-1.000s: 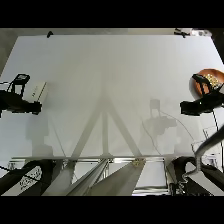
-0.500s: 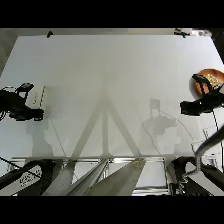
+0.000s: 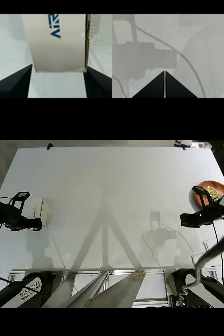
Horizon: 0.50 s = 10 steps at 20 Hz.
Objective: Fold the box and place the chain.
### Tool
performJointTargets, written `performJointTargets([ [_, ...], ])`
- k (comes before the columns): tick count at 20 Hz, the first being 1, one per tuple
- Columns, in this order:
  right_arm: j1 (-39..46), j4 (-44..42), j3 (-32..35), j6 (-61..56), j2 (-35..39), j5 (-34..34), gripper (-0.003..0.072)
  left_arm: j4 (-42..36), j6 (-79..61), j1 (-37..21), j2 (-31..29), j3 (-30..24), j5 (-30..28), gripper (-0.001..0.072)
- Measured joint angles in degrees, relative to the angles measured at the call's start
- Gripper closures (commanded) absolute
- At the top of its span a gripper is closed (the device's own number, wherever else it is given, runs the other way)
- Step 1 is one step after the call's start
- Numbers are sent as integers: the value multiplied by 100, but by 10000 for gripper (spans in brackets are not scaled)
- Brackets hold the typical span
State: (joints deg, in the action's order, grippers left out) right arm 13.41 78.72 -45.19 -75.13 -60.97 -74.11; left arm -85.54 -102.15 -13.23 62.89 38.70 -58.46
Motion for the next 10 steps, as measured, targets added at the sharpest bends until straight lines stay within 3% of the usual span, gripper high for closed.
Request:
performJointTargets([
  [9,0,2,0,0,0,-2,676,-487,-127,0,-1198,0,249,31],
  [10,0,0,0,0,0,-2,676,-612,-131,0,-1340,0,264,118],
])
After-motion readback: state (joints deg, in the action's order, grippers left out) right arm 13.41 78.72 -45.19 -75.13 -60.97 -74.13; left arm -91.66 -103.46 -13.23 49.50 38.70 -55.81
